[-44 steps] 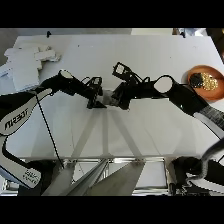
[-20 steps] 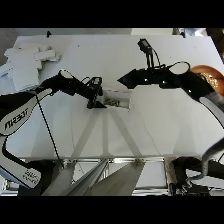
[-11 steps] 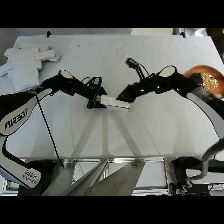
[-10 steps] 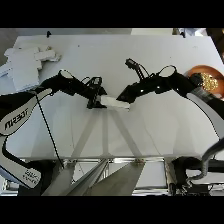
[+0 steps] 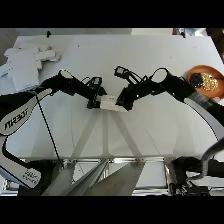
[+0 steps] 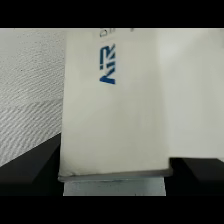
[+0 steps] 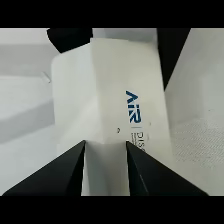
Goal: Fold the box and place the chain.
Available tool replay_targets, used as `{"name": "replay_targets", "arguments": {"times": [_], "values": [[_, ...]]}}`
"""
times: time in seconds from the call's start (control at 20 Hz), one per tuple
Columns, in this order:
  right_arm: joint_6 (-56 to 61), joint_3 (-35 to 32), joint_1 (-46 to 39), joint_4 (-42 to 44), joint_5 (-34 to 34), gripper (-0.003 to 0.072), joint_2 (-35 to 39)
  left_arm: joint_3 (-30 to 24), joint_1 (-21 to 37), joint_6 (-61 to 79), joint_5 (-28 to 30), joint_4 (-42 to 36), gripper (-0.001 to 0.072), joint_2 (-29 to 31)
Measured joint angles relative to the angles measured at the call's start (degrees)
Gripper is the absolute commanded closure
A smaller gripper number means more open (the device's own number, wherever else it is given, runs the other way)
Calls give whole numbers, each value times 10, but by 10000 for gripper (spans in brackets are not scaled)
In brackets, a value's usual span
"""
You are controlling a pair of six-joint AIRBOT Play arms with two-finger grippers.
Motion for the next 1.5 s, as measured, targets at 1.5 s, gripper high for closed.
{"name": "replay_targets", "arguments": {"times": [1.5], "values": [[78, -1, 110, -224, -92, 348, 51, 0, 0, 0, 0, 0, 204, 0]]}}
